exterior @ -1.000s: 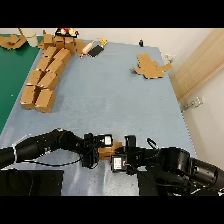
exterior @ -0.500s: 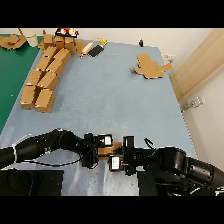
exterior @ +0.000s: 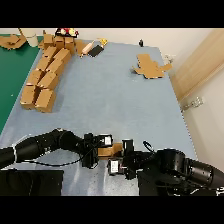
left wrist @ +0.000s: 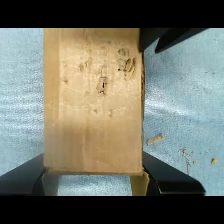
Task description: Fold the box.
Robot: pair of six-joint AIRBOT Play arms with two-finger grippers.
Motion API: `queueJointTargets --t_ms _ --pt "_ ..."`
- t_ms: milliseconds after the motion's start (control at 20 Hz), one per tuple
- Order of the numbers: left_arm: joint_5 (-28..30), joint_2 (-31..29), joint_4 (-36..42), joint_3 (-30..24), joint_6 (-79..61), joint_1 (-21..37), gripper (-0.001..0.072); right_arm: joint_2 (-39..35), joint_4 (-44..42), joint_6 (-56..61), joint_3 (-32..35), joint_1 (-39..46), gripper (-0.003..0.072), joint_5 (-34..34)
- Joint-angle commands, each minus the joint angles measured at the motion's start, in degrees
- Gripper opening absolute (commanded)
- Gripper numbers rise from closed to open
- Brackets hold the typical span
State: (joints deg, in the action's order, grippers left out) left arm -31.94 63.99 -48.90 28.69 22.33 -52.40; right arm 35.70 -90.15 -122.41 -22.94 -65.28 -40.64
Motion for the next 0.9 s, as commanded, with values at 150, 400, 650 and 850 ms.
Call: queueJointTargets --t_ms 150,400,650,850 --pt "0.0 -0.02 0.02 0.0 0.04 -0.02 0.0382 -0.79 -0.37 1.97 -0.39 -0.2 0.01 -0.59" --pt "0.0 -0.04 0.02 0.0 0.04 -0.02 0.0382 -9.97 -3.87 19.3 -2.62 -0.2 0.01 -12.13" --pt "-0.02 -0.04 0.02 0.0 0.02 -0.02 0.0382 -12.57 -22.45 55.19 1.68 -0.2 0.0 -14.69" --pt "0.0 -0.04 0.02 0.0 0.04 -0.02 0.0382 -9.88 -36.74 62.62 11.34 -0.2 -0.0001 12.68"
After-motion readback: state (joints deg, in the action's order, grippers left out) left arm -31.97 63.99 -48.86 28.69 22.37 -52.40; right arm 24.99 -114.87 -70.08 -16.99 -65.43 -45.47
